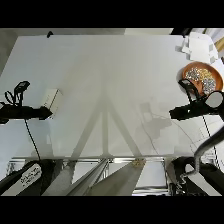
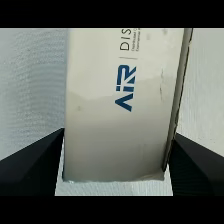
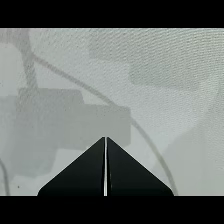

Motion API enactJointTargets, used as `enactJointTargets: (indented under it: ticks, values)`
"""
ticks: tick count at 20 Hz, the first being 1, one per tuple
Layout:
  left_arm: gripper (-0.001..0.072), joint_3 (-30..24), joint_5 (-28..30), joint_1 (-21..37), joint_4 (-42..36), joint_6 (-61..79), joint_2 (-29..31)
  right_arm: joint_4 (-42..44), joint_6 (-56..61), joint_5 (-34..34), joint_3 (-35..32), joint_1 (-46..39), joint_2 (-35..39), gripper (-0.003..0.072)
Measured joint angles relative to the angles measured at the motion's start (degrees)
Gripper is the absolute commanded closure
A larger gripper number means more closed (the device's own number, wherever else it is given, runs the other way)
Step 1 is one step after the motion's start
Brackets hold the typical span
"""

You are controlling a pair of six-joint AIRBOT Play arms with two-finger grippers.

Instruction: Fold the box and place the chain.

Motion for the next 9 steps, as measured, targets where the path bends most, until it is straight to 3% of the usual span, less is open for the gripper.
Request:
enactJointTargets:
  ticks: [9]
  values:
    - [0.0017, 0.0, 2.4, 0.0, 0.0, 0.0, 0.0, 0.0, 0.0, 0.0, 0.0, 0.0, 0.0, 0.0677]
